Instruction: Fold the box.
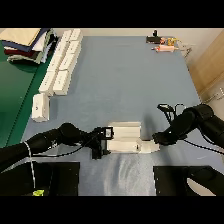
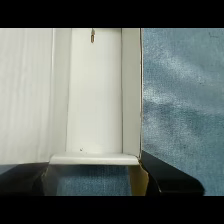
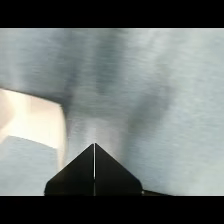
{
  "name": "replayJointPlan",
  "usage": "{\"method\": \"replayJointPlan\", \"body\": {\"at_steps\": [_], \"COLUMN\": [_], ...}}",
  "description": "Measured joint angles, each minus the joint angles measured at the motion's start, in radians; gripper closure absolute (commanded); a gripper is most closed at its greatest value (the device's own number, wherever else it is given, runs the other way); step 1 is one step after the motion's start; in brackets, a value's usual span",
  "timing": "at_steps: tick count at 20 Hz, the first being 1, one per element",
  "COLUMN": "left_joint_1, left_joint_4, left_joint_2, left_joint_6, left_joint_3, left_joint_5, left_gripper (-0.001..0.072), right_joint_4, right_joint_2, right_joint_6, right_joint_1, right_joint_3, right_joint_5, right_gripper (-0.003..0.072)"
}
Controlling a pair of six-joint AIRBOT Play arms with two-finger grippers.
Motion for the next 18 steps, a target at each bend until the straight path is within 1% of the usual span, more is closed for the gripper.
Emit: {"method": "replayJointPlan", "body": {"at_steps": [3, 6, 9, 13, 18], "left_joint_1": [0.000, 0.000, 0.000, 0.000, 0.000], "left_joint_4": [0.000, 0.000, 0.000, 0.000, 0.000], "left_joint_2": [0.000, 0.000, 0.000, 0.000, 0.000], "left_joint_6": [0.000, 0.000, 0.000, -0.002, 0.000], "left_joint_3": [0.000, 0.000, 0.000, 0.000, 0.000], "left_joint_5": [0.000, 0.000, 0.000, 0.000, -0.002], "left_gripper": [0.0283, 0.0283, 0.0283, 0.0283, 0.0283], "right_joint_4": [-0.006, 0.081, 0.164, 0.226, 0.261], "right_joint_2": [-0.014, -0.020, -0.022, -0.022, -0.022], "right_joint_6": [0.023, 0.015, -0.018, -0.056, -0.073], "right_joint_1": [-0.001, -0.001, -0.001, -0.001, -0.001], "right_joint_3": [-0.044, -0.089, -0.104, -0.089, -0.032], "right_joint_5": [0.029, 0.089, 0.123, 0.131, 0.121], "right_gripper": [0.0683, 0.0683, 0.0683, 0.0683, 0.0682]}}
